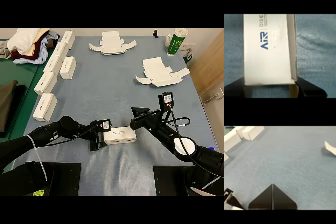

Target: Fold the box.

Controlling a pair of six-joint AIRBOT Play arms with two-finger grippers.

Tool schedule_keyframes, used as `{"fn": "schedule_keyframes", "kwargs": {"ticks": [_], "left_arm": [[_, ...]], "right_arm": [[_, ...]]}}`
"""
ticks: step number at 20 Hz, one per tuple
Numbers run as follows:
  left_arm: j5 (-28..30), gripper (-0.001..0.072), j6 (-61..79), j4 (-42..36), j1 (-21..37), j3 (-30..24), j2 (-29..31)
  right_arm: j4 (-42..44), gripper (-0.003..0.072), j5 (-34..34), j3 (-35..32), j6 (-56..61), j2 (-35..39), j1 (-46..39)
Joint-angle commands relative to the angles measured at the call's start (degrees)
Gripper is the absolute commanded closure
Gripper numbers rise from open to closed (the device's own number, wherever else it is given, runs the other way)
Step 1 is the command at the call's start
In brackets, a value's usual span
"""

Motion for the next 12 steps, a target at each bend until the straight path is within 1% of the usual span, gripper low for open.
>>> {"fn": "schedule_keyframes", "kwargs": {"ticks": [1,9,11,12], "left_arm": [[-0.04,0.0154,0.02,-0.02,-0.02,0.04,0.0],[0.37,0.0158,-0.17,-0.07,-0.04,0.07,-0.02],[0.11,0.0363,-0.48,-0.04,-0.04,0.07,-0.02],[0.07,0.0359,-0.46,-0.04,-0.04,0.07,-0.02]], "right_arm": [[3.56,0.0674,-0.09,0.28,-0.81,0.07,-0.7],[5.95,0.0674,0.24,0.44,-0.94,-3.85,-0.66],[6.23,0.0674,0.44,0.74,-0.94,-4.33,-0.66],[6.21,0.0674,0.42,1.03,-0.94,-4.5,-0.66]]}}
